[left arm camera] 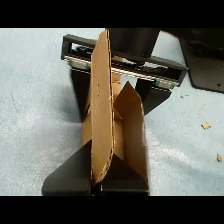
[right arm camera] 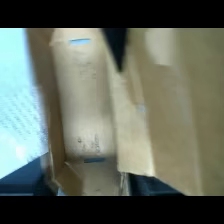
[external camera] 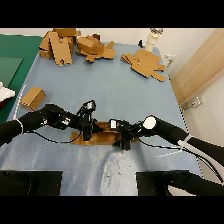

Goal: Fold the box.

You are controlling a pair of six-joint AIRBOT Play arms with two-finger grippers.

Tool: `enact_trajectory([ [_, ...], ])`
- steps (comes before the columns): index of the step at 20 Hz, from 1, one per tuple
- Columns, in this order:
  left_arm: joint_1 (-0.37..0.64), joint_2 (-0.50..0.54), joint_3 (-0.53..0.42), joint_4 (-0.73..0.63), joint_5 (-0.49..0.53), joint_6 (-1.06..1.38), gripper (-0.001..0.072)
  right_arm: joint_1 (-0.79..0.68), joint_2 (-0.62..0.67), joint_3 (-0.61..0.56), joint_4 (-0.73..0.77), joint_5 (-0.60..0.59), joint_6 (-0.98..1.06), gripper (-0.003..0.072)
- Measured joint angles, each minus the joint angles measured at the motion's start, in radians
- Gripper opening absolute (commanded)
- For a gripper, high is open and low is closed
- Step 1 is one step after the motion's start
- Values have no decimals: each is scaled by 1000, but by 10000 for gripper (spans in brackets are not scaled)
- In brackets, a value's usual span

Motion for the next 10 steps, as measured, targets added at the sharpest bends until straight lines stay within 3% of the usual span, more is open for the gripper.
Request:
enact_trajectory([
  [10,0,0,0,0,1,0,17,6,-3,0,-29,-10,-6,448],
])
